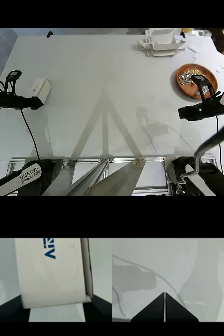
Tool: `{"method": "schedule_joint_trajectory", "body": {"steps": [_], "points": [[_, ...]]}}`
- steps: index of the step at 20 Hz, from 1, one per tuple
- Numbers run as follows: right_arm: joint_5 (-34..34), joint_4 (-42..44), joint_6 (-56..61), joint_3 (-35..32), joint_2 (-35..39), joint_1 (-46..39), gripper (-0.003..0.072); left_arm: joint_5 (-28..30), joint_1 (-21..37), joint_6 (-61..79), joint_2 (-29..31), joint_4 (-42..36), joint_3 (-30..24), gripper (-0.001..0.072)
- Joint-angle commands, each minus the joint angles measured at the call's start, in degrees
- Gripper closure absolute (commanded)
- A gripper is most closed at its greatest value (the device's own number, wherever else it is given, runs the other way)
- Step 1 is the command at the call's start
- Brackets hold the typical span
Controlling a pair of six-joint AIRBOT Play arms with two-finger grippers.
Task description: Fold the box and place the chain.
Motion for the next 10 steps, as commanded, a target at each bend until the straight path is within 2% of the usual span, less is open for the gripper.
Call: {"method": "schedule_joint_trajectory", "body": {"steps": [1,5,10], "points": [[0.02,0.00,0.00,0.00,0.04,-0.04,0.0670,-2.27,-0.04,-0.94,-0.13,-0.42,-0.02,0.0012],[0.02,0.02,0.00,0.00,0.04,-0.04,0.0670,-3.15,-1.49,-0.87,3.76,-0.24,0.00,0.0012],[0.04,0.02,0.00,0.00,0.04,-0.04,0.0670,-3.19,-5.18,-0.90,16.11,-0.15,0.00,0.0014]]}}
